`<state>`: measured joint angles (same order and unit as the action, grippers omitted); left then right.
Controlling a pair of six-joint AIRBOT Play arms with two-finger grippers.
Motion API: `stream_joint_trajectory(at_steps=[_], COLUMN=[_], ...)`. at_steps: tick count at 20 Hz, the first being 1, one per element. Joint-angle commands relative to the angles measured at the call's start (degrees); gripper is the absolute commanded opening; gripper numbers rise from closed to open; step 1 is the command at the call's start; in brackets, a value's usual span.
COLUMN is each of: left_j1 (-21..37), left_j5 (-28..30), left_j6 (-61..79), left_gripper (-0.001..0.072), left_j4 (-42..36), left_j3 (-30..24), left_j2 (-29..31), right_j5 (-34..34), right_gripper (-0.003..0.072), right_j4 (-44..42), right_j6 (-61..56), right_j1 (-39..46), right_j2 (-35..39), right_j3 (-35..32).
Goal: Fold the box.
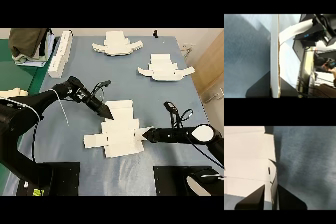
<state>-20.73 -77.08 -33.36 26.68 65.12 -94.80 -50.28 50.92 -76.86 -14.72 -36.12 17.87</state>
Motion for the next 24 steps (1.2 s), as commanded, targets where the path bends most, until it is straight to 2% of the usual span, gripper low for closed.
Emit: stream_joint_trajectory(at_steps=[1,2,3,6,7,8,9,12,15,17,24], left_j1=[-0.15,-0.39,-0.92,-3.76,-5.11,-6.4,-7.43,-9.9,-11.41,-11.39,-11.43], left_j5=[6.71,8.57,9.7,10.1,10.49,11.91,14.27,23.82,29.24,30.73,32.09], left_j6=[5.51,7.54,10.16,17.42,20.37,22.69,24.39,29.33,35.34,37.24,39.41], left_gripper=[0.0009,0.0009,0.0009,0.001,0.001,0.001,0.001,0.0009,0.0009,0.001,0.0012], left_j4=[0.13,0.33,0.46,0.55,0.55,0.5,0.5,-0.39,-2.69,-2.64,-2.73], left_j3=[0.72,0.44,-0.35,-4.33,-5.77,-6.97,-8.07,-12.22,-18.27,-21.46,-25.0], left_j2=[4.55,6.82,9.18,13.25,13.68,13.88,14.12,16.09,20.5,22.45,22.36], right_j5=[-5.53,-8.63,-10.88,-12.83,-12.5,-11.96,-11.67,-11.69,-11.45,-10.51,-9.46], right_gripper=[0.0322,0.0453,0.0525,0.0512,0.0466,0.0386,0.0355,0.0349,0.0349,0.0348,0.0349], right_j4=[11.13,16.02,19.32,19.32,17.57,15.63,13.49,11.78,11.8,11.8,11.89], right_j6=[-7.48,-10.69,-12.96,-15.28,-15.26,-15.23,-15.12,-15.1,-15.04,-15.04,-14.58], right_j1=[3.87,5.9,7.89,13.03,13.35,13.31,13.29,13.29,13.29,13.29,13.27], right_j2=[0.04,0.04,0.07,0.09,0.0,0.0,0.0,0.0,0.0,0.0,0.0], right_j3=[5.62,9.35,12.81,21.4,22.93,23.69,23.76,23.39,23.37,23.37,23.34])
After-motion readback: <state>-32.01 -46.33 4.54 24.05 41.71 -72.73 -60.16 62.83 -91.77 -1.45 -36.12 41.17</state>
